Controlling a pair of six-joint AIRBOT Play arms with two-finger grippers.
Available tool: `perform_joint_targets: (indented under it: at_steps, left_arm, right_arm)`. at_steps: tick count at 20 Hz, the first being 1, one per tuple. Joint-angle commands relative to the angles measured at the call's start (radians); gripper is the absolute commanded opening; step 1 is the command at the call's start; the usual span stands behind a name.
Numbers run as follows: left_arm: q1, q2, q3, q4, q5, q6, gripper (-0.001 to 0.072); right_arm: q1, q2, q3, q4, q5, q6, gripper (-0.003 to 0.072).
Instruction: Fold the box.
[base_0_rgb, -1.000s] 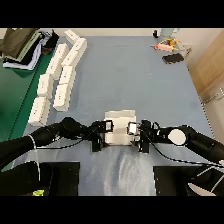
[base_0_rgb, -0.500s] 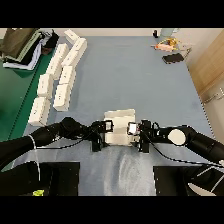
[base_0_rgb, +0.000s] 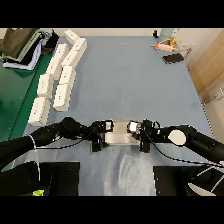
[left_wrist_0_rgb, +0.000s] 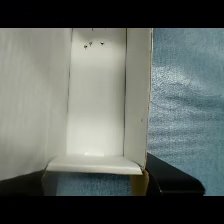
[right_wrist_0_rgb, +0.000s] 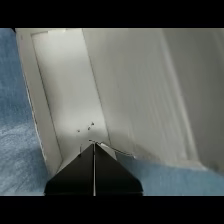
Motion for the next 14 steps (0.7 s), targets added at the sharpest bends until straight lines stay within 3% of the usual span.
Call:
perform_joint_targets:
  at_steps: [1, 3, 5, 6, 9, 14]
  left_arm:
    - [0.0, 0.0, 0.0, 0.0, 0.0, 0.001, 0.0413]
    - [0.0, 0.0, 0.0, 0.0, 0.0, 0.001, 0.0413]
    - [0.0, 0.0, 0.0, 0.0, 0.0, 0.001, 0.0414]
    - [0.0, 0.0, 0.0, 0.0, 0.0, 0.001, 0.0413]
    - [0.0, 0.0, 0.0, 0.0, 0.0, 0.001, 0.0413]
    - [0.0, 0.0, 0.0, 0.0, 0.0, 0.001, 0.0414]
  right_arm:
    - [-0.002, 0.017, 0.019, -0.232, 0.076, 0.351, 0.0004]
    - [-0.011, 0.034, 0.075, -0.463, 0.205, 0.78, 0.0004]
    - [-0.05, 0.047, 0.156, -0.702, 0.424, 1.249, 0.0004]
    - [-0.081, 0.051, 0.187, -0.764, 0.523, 1.368, 0.0003]
    - [-0.24, 0.051, 0.206, -0.768, 0.607, 1.428, 0.0004]
    - [-0.44, -0.037, 0.167, -0.466, 0.559, 1.246, 0.0003]
